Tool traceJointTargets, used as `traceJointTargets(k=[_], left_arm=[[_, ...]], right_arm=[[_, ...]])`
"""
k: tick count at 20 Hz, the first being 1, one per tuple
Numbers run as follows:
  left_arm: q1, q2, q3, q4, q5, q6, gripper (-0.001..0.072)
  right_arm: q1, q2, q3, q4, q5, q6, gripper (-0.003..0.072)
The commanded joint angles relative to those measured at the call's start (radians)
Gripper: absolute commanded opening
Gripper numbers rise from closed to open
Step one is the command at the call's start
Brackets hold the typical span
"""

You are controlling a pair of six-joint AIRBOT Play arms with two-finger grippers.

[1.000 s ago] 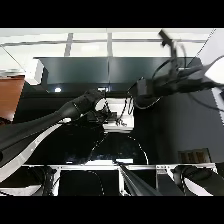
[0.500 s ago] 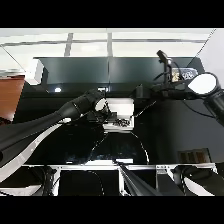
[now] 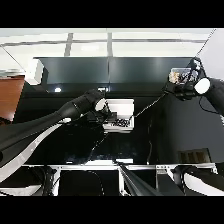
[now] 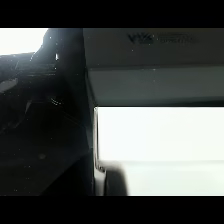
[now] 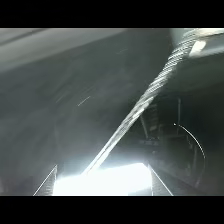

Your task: Fold the box and place the chain.

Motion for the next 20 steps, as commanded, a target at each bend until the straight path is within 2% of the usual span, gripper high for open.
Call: traceJointTargets(k=[1,5,6,7,9,10,11,13,15,18,20], left_arm=[[0.001,0.0,0.0,0.0,0.0,0.0,0.0028],[0.001,0.0,0.0,0.0,0.0,0.0,0.0028],[0.001,0.0,0.0,0.0,0.0,0.0,0.0028],[0.001,0.0,0.0,0.0,0.0,0.0,0.0028],[0.001,0.0,0.0,0.0,0.0,0.0,0.0028],[0.001,0.0,0.0,0.0,0.0,0.0,0.0028],[0.001,0.0,0.0,0.0,0.0,0.0,0.0028],[0.001,0.0,0.0,0.0,0.0,0.0,0.0028],[0.001,0.0,0.0,0.0,0.001,0.0,0.0028],[0.001,0.0,0.0,0.0,0.0,0.0,0.0028],[0.001,0.0,0.0,0.0,0.0,0.0,0.0028]], right_arm=[[-0.062,-0.171,0.079,-0.064,-0.094,0.143,0.0638],[-0.108,-0.379,0.279,-0.067,0.078,0.143,0.0637],[-0.111,-0.411,0.313,-0.07,0.087,0.138,0.0636],[-0.111,-0.426,0.332,-0.071,0.075,0.136,0.0519],[-0.11,-0.426,0.338,-0.064,0.042,0.136,0.0237],[-0.11,-0.425,0.344,-0.064,0.065,0.135,0.0079],[-0.11,-0.423,0.353,-0.063,0.111,0.128,0.0017],[-0.107,-0.392,0.372,-0.064,0.243,0.039,0.0017],[-0.095,-0.298,0.371,-0.064,0.362,-0.114,0.0016],[-0.055,-0.06,0.37,-0.045,0.486,-0.247,0.0016],[-0.023,0.127,0.37,-0.012,0.496,-0.265,0.0016]])
